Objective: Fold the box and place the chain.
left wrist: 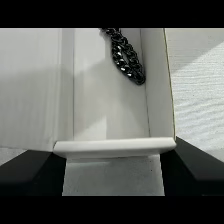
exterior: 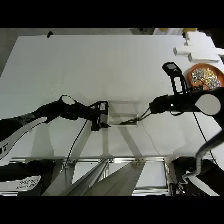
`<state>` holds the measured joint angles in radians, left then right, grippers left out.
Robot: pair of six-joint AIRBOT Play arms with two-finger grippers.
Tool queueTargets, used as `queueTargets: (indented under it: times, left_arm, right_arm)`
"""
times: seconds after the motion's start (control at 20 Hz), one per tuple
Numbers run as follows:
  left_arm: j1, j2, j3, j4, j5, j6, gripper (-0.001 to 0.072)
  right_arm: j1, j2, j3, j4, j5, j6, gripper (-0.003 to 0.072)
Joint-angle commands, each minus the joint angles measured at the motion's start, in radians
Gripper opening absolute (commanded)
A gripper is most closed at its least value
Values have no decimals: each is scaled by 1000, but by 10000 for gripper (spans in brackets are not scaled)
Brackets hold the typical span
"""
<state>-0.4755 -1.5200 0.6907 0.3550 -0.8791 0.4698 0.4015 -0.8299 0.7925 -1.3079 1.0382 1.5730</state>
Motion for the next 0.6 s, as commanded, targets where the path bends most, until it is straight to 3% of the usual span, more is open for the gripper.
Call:
queueTargets:
  times: [0.0,0.3,0.55]
  left_arm:
    - [0,1,0,0,0,0,256]
    - [0,1,0,0,0,0,256]
    - [0,1,0,0,0,0,256]
  right_arm:
    - [89,65,1,152,-34,-5,19]
    - [258,63,1,187,-239,-11,19]
    - [298,62,1,196,-283,-6,19]
